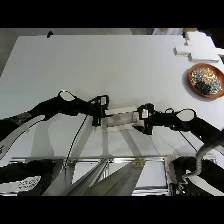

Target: Fold the box and place the chain.

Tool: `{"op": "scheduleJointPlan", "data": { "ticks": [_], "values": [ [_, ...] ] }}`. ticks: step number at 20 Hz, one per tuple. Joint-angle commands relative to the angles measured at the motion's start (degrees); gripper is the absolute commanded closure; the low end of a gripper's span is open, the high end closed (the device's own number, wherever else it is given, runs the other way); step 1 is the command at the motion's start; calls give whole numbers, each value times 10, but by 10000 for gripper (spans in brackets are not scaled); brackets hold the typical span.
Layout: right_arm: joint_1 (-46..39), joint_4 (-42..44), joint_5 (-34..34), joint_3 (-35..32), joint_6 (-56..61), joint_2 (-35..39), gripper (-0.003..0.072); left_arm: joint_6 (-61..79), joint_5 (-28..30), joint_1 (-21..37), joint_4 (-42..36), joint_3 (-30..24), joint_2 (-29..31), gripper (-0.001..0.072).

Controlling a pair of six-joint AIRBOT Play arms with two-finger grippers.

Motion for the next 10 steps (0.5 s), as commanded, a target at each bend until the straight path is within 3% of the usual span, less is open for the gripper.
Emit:
{"op": "scheduleJointPlan", "data": {
  "ticks": [1,6,10],
  "values": [
    [-13,5,33,-1,-12,-16,14,1,-4,-1,0,0,0,698],
    [-72,-62,39,-1,73,51,15,1,-4,0,0,0,0,698],
    [-52,-59,39,-1,74,53,14,1,-4,0,0,0,0,698]
  ]
}}
